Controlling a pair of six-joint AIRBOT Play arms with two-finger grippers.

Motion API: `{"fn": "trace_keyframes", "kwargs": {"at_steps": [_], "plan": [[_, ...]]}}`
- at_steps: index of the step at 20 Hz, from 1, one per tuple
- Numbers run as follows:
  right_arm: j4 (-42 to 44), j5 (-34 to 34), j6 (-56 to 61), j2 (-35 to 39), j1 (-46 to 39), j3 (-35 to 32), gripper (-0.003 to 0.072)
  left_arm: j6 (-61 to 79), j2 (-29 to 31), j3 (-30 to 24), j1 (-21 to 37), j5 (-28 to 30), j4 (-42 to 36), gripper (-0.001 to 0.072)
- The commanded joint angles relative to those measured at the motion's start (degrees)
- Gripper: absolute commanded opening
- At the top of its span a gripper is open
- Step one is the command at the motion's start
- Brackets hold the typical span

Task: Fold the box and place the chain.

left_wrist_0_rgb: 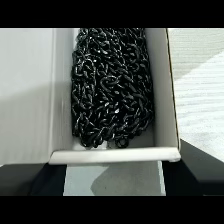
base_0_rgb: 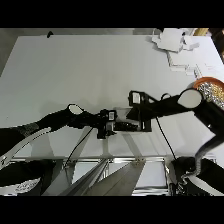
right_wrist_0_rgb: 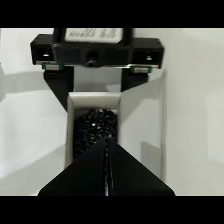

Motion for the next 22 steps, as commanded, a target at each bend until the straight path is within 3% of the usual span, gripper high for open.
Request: {"fn": "trace_keyframes", "kwargs": {"at_steps": [1,4,8,10,11,17,18,19,20,22], "plan": [[-5.1,8.7,3.9,-4.0,-3.5,13.3,0.0022,0.0,0.0,0.0,0.0,0.0,0.0,0.0334],[-5.8,1.7,7.0,-7.3,-5.8,14.2,0.0022,0.0,0.0,0.0,0.0,0.0,0.0,0.0334],[-6.8,1.0,10.9,-12.1,-4.1,10.3,0.0025,0.0,0.0,0.0,0.0,0.0,0.0,0.0334],[-6.8,1.4,11.0,-12.1,-2.0,6.4,0.0183,0.0,0.0,0.0,0.0,0.0,0.0,0.0334],[-6.8,2.6,10.9,-11.9,-0.9,4.9,0.0202,0.0,0.0,0.0,0.0,0.0,0.0,0.0334],[-6.6,1.8,10.3,-3.5,4.1,-1.4,0.0202,0.0,0.0,0.0,0.0,0.0,0.0,0.0334],[-6.6,-0.3,10.3,-1.7,4.5,-2.6,0.0216,0.0,0.0,0.0,0.0,0.0,0.0,0.0334],[-6.6,-2.4,10.3,-0.3,4.9,-3.9,0.0303,0.0,0.0,0.0,0.0,0.0,0.0,0.0334],[-6.6,-4.0,10.3,0.6,5.3,-5.3,0.0338,0.0,0.0,0.0,0.0,0.0,0.0,0.0334],[-6.6,-4.7,10.3,0.9,6.7,-6.8,0.0338,0.0,0.0,0.0,0.0,0.0,0.0,0.0334]]}}
